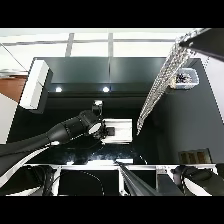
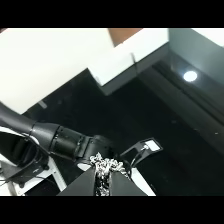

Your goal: Fold the box and place the chain.

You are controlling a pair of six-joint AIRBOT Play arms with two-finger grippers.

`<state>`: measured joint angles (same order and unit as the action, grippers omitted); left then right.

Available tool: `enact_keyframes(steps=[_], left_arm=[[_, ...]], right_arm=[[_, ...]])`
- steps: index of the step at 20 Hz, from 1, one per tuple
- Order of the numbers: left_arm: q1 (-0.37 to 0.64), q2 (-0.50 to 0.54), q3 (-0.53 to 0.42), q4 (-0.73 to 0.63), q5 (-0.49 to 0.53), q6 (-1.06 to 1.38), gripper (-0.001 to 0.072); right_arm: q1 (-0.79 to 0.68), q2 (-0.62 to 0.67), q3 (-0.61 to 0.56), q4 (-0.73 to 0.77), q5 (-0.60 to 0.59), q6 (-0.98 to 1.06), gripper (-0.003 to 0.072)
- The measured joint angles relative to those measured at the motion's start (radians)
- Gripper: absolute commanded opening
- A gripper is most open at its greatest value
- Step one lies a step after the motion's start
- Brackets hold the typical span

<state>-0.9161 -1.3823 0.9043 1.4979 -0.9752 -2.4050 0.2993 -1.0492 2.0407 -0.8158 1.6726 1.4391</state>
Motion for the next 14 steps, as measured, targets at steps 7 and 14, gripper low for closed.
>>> enact_keyframes(steps=[7,14], left_arm=[[0.0,0.0,0.0,0.0,0.003,0.0,0.003],[0.0,0.0,0.0,0.0,0.003,0.0,0.003]], right_arm=[[0.021,-0.003,-0.102,0.005,-0.044,-0.004,0.0024],[0.038,-0.007,-0.186,0.006,-0.061,-0.015,0.0024]])
